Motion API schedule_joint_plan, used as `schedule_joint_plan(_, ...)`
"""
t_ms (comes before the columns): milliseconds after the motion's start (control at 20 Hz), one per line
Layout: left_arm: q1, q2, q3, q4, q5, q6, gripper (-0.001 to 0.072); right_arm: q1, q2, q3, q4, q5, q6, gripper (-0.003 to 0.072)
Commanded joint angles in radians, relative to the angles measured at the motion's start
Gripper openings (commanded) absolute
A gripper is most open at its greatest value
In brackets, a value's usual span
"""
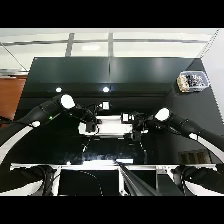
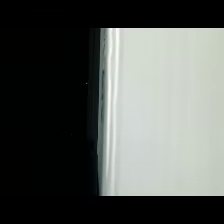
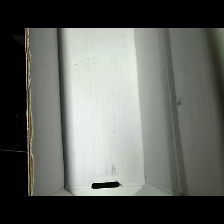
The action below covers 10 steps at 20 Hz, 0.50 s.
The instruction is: Fold the box and place the chain.
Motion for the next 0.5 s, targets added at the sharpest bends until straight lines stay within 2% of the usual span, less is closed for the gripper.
schedule_joint_plan(0, 0.000, 0.000, 0.001, 0.000, 0.000, 0.000, 0.0029, 0.000, -0.001, 0.001, -0.002, 0.000, 0.002, 0.0657)
schedule_joint_plan(50, 0.000, 0.000, 0.001, 0.000, 0.000, 0.000, 0.0029, 0.000, -0.001, 0.001, -0.002, 0.000, 0.001, 0.0654)
schedule_joint_plan(100, 0.000, 0.000, 0.001, 0.000, 0.000, 0.000, 0.0029, 0.000, -0.001, 0.001, -0.002, 0.000, 0.001, 0.0527)
schedule_joint_plan(150, 0.000, 0.000, 0.001, 0.000, 0.001, 0.000, 0.0029, 0.000, -0.001, 0.001, -0.002, -0.002, 0.002, 0.0474)
schedule_joint_plan(200, 0.000, 0.000, 0.001, 0.000, 0.001, 0.000, 0.0029, 0.000, -0.001, 0.001, -0.002, -0.003, 0.002, 0.0474)
schedule_joint_plan(300, 0.000, 0.000, 0.001, 0.004, 0.001, 0.000, 0.0032, 0.000, -0.001, 0.001, -0.002, -0.004, 0.003, 0.0406)
schedule_joint_plan(350, 0.000, 0.002, 0.002, 0.022, 0.000, 0.000, 0.0049, 0.000, -0.001, 0.001, -0.002, -0.004, 0.003, 0.0406)
schedule_joint_plan(400, 0.000, 0.005, 0.003, 0.046, -0.003, -0.005, 0.0146, 0.000, -0.001, 0.001, -0.002, -0.004, 0.003, 0.0406)
schedule_joint_plan(450, 0.000, 0.013, 0.006, 0.073, -0.007, -0.025, 0.0283, 0.000, -0.001, 0.001, -0.002, -0.004, 0.003, 0.0406)
